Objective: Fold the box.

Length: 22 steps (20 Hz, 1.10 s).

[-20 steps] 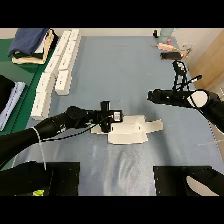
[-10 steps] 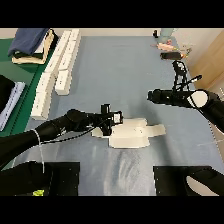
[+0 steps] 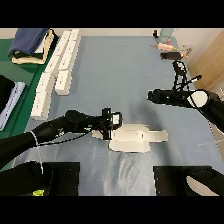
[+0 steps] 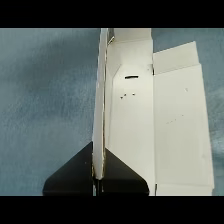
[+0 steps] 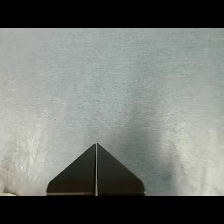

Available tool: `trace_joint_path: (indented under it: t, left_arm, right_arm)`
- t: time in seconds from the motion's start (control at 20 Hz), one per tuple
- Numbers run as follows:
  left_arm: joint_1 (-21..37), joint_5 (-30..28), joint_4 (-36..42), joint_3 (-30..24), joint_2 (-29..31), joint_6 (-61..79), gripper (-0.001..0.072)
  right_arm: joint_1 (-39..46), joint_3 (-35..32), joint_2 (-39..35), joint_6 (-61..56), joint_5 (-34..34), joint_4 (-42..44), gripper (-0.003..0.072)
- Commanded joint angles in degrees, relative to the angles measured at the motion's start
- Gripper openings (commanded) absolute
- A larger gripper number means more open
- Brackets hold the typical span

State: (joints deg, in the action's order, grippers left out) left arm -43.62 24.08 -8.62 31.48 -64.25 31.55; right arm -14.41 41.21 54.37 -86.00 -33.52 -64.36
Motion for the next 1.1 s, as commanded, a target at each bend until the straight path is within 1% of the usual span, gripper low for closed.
trace_joint_path:
  t: [0.0,0.15,0.5,0.6,0.7,0.75,0.85,0.95,1.05]
  left_arm:
    - [0.0,0.6,-2.1,-0.6,0.7,-4.9,0.0013]
    - [0.0,1.1,-2.1,-2.1,0.7,-5.7,0.0014]
    - [0.0,0.3,-2.1,-2.0,0.7,-7.9,0.0014]
    - [0.3,-1.7,-2.1,-1.4,1.6,-9.3,0.0014]
    - [1.6,-2.2,-2.2,-0.6,3.9,-10.4,0.0014]
    - [2.5,-1.8,-2.2,-0.6,5.2,-11.3,0.0014]
    - [4.4,1.8,-6.5,-0.6,6.8,-15.1,0.0014]
    - [4.8,4.6,-12.5,-0.7,6.8,-18.8,0.0014]
    - [4.7,6.8,-14.2,-1.0,6.8,-19.6,0.0014]
  right_arm:
    - [0.0,0.0,0.0,0.0,0.0,0.0,0.0005]
    - [0.0,0.0,0.0,0.0,0.0,0.0,0.0005]
    - [0.0,0.0,0.0,0.0,-0.5,0.0,0.0006]
    - [0.0,0.0,0.0,0.0,-0.5,0.0,0.0005]
    - [0.0,0.0,0.0,0.0,-0.5,0.0,0.0005]
    - [0.0,0.0,0.0,0.0,-0.5,0.0,0.0005]
    - [0.0,0.0,0.0,0.0,-0.5,0.0,0.0005]
    - [0.0,0.0,0.0,0.0,-0.5,0.0,0.0005]
    - [0.0,0.0,0.0,0.0,-0.5,0.0,0.0005]
